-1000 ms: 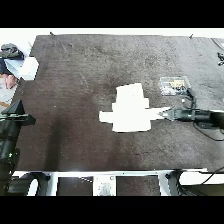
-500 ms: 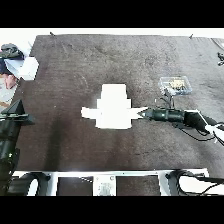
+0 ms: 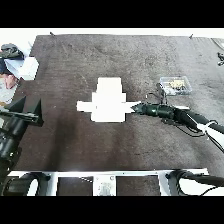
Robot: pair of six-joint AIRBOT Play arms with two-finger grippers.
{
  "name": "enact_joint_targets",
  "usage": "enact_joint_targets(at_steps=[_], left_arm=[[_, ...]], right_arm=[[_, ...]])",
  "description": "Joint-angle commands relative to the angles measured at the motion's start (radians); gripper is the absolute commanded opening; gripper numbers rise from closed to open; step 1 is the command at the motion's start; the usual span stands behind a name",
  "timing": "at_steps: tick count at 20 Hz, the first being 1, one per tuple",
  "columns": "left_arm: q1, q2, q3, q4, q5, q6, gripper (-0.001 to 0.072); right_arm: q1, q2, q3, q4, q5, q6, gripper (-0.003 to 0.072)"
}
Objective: Fold the box and place the chain.
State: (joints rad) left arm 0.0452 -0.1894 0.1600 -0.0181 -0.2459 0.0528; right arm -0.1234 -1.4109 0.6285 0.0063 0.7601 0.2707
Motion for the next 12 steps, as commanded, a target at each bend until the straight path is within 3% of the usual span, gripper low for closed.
enact_joint_targets(at_steps=[1, 5, 12], left_arm=[[0.000, -0.185, 0.089, 0.000, -0.113, 0.016, 0.0528], [0.000, -0.569, 0.286, 0.019, -0.265, 0.016, 0.0528], [-0.001, -1.164, 0.783, 0.294, -0.701, -0.198, 0.0528]], right_arm=[[0.027, 0.000, 0.032, 0.017, -0.057, -0.051, -0.0016], [0.027, 0.000, 0.063, 0.002, -0.068, -0.054, -0.0016], [0.027, 0.000, 0.059, -0.053, -0.073, -0.055, -0.0016]])
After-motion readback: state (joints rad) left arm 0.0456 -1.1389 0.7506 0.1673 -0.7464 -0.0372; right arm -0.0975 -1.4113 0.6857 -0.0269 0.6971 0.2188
